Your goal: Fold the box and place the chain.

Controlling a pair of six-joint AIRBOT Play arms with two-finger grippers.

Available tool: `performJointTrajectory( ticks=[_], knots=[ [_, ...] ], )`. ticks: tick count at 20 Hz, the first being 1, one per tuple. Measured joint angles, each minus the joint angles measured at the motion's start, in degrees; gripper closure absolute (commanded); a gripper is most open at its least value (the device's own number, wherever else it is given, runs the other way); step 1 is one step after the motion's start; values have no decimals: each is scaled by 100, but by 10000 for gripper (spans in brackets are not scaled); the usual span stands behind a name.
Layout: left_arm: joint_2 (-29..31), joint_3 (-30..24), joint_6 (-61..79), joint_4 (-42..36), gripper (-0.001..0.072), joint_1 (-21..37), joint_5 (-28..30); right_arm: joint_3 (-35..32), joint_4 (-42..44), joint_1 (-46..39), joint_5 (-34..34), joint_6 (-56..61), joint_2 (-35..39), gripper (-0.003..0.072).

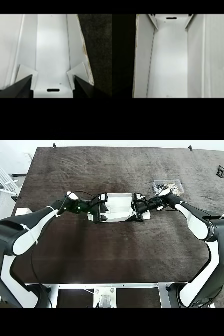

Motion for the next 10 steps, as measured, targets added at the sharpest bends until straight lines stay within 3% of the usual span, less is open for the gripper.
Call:
performJointTrajectory(
  ticks=[5,7,9,10],
  knots=[
    [-15,4,22,-24,123,-2,-9,0,2,0,7,-2,0,130],
    [-9,9,31,-20,423,-2,-11,0,13,0,17,-9,0,130],
    [39,9,37,0,423,11,-44,0,33,9,33,-11,0,130],
    [79,11,37,0,539,31,-59,0,31,7,28,-11,0,130]
  ],
)
